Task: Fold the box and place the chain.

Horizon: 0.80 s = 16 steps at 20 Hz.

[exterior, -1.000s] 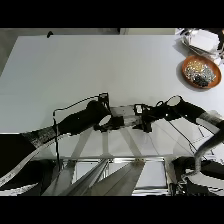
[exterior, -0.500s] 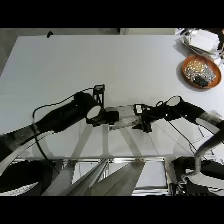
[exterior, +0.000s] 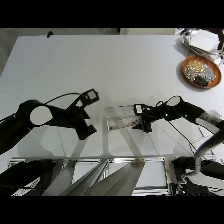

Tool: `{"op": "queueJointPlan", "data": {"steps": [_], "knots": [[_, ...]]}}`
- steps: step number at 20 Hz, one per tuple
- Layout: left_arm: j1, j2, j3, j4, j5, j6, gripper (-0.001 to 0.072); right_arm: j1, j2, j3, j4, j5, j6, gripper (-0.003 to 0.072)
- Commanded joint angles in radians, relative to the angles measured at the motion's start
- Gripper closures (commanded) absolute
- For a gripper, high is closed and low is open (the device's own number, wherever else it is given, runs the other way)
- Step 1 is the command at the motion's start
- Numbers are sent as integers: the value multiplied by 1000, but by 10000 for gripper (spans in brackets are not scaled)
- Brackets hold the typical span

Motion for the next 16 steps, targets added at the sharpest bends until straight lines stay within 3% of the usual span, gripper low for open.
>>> {"op": "queueJointPlan", "data": {"steps": [1, 8, 11, 16], "knots": [[139, 18, -187, -308, 148, 772, 19, 0, 0, 0, 0, 0, 0, 276], [132, -308, -194, -707, 284, 1289, 14, 0, 0, 0, 0, 0, 0, 276], [88, -353, -194, -861, 340, 1430, 11, 0, 0, 0, 0, 0, 0, 276], [38, -409, -194, -928, 381, 1462, 2, 0, 0, 0, 0, 0, 0, 276]]}}
